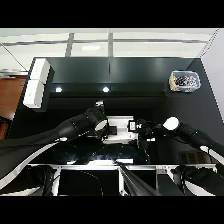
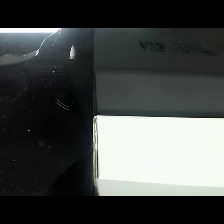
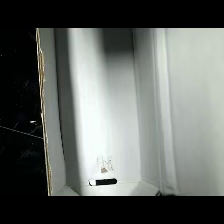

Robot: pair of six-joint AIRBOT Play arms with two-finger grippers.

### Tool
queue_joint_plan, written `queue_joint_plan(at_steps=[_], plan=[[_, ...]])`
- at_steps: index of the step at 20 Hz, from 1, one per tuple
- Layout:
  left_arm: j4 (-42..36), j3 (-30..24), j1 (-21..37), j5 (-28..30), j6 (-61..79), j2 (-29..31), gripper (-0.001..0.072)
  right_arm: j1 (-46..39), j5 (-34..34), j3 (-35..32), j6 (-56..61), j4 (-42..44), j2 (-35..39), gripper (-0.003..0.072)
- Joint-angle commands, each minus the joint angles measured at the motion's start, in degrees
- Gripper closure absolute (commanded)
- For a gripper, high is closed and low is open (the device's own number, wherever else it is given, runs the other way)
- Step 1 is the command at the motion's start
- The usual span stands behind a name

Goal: Fold the box and place the chain.

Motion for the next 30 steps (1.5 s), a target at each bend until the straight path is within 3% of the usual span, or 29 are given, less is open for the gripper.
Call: queue_joint_plan(at_steps=[1, 9, 10, 12, 13, 16, 22, 30], plan=[[-0.2, 0.2, 0.0, 0.7, 0.1, -0.1, 0.0683, 0.0, 0.0, 0.0, 0.0, 0.0, 0.0, 0.044], [-0.4, 0.2, 0.0, 0.6, 1.4, -0.1, 0.0682, 0.0, 0.1, 0.0, 0.0, 0.0, 0.0, 0.0439], [-0.4, 0.2, 0.0, 0.5, 1.4, -0.1, 0.0682, 0.0, 0.4, 0.0, 0.0, 0.0, 0.0, 0.0404], [-0.2, 0.2, 0.0, 0.3, 1.4, -0.1, 0.0683, -0.1, 0.3, 0.0, 2.6, -0.1, 0.4, 0.0123], [-0.2, 0.2, 0.1, 0.0, 1.4, -0.1, 0.0683, -0.2, 0.3, 0.0, 4.3, -0.3, 0.8, 0.0095], [0.0, 0.2, 0.6, -1.2, 1.4, -0.1, 0.0683, -1.4, 3.9, 0.0, 5.6, -1.9, 4.2, 0.0096], [0.5, 0.8, 0.8, -2.0, 1.7, -0.1, 0.0682, -3.1, 7.4, 0.0, 9.9, -15.8, 12.5, 0.0098], [1.9, 0.8, 0.8, -2.5, 2.5, -0.1, 0.0682, -2.9, 6.3, 0.0, 7.4, -11.2, 10.4, 0.0099]])
